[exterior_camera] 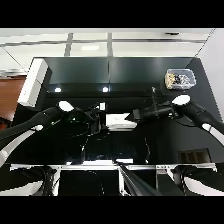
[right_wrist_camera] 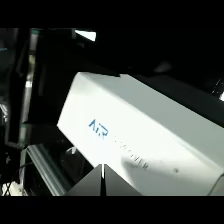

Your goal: Fold the box and place the chain.

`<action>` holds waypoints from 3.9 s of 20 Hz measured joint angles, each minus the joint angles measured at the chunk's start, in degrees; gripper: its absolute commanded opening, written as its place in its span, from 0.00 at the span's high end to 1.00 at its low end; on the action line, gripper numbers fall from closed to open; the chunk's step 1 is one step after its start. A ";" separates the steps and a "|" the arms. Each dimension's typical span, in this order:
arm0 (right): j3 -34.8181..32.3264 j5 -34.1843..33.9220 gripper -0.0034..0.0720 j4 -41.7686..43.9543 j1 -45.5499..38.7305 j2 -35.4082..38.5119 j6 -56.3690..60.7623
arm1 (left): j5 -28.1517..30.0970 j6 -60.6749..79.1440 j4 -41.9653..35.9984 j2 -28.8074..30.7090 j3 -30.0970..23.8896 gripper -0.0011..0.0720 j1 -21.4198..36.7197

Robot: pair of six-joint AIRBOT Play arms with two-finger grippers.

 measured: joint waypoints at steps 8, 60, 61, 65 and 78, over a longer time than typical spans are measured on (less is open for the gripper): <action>-0.20 -4.28 0.94 -3.19 1.53 -2.89 2.27 | 0.00 0.00 0.00 0.00 0.00 0.43 -0.02; 7.19 7.39 0.94 -40.30 -23.93 18.25 11.56 | -2.12 -39.34 22.01 -6.10 20.46 0.02 -15.08; 7.19 7.37 0.94 -40.30 -23.93 18.25 11.65 | -1.95 -39.34 22.93 -6.10 20.46 0.01 -15.08; 7.19 7.37 0.94 -40.30 -23.93 18.25 11.65 | -2.45 -39.34 24.81 -6.12 21.42 0.02 -15.06; 7.19 7.39 0.94 -40.30 -23.93 18.25 11.54 | -6.45 -44.04 25.27 -5.86 25.62 0.01 -15.06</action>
